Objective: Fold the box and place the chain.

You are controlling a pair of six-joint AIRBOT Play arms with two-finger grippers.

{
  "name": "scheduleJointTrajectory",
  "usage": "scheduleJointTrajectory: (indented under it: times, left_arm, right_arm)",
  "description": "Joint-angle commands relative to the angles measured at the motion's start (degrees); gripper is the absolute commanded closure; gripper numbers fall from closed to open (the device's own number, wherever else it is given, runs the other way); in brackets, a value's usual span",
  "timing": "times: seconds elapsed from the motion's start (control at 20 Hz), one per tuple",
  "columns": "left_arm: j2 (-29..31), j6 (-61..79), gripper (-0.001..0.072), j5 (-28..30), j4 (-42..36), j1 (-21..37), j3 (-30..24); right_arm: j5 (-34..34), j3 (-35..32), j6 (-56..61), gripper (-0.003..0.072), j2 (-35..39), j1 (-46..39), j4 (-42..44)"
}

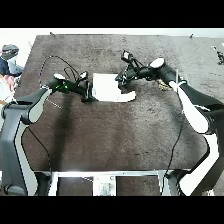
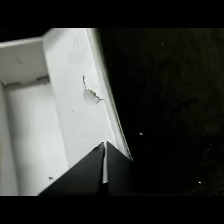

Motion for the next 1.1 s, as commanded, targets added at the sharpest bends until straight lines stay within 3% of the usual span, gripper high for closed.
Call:
scheduleJointTrajectory:
  times: [0.0, 0.05, 0.15, 0.3, 0.35, 0.4, 0.45, 0.8, 0.85, 0.9, 1.05]
  left_arm:
    - [0.04, 0.02, 0.0191, -0.02, 0.02, 0.07, 0.00]
    - [0.04, 0.02, 0.0190, -0.02, 0.02, 0.07, 0.00]
    - [0.04, 0.02, 0.0190, -0.02, 0.02, 0.07, 0.00]
    - [0.04, 0.02, 0.0190, 0.00, 0.00, 0.07, 0.00]
    - [0.04, 0.02, 0.0190, -0.02, 0.02, 0.07, 0.00]
    - [0.04, 0.02, 0.0191, -0.02, 0.00, 0.07, 0.00]
    - [0.04, 0.02, 0.0191, -0.02, 0.02, 0.07, 0.00]
    - [0.04, 0.02, 0.0191, -0.02, 0.02, 0.07, 0.00]
    - [0.04, 0.02, 0.0190, -0.02, 0.02, 0.07, 0.00]
    - [0.04, 0.02, 0.0190, 0.00, 0.02, 0.07, 0.00]
    - [0.04, 0.02, 0.0190, -0.02, 0.02, 0.07, 0.00]
  right_arm:
    - [5.90, 0.00, 4.96, 0.0343, 4.46, -0.31, -5.51]
    - [7.58, 0.00, 5.84, 0.0242, 5.22, -0.24, -10.27]
    - [10.27, -0.15, 5.88, 0.0243, 5.11, -0.24, -16.44]
    - [8.92, -2.16, 4.26, 0.0242, 4.48, -0.24, -19.69]
    - [7.82, -3.04, 2.80, 0.0169, 4.17, -0.24, -20.39]
    - [6.88, -3.74, 1.77, -0.0020, 3.74, -0.20, -20.46]
    - [6.58, -4.09, 1.81, -0.0029, 3.17, -0.09, -20.44]
    - [5.22, -4.09, 1.79, -0.0025, -0.28, 3.04, -20.26]
    - [4.96, -4.09, 1.79, 0.0118, -0.37, 3.34, -20.26]
    - [4.79, -4.09, 1.81, 0.0211, -0.37, 3.39, -20.22]
    - [4.66, -4.09, 1.81, 0.0214, -0.37, 3.48, -19.67]
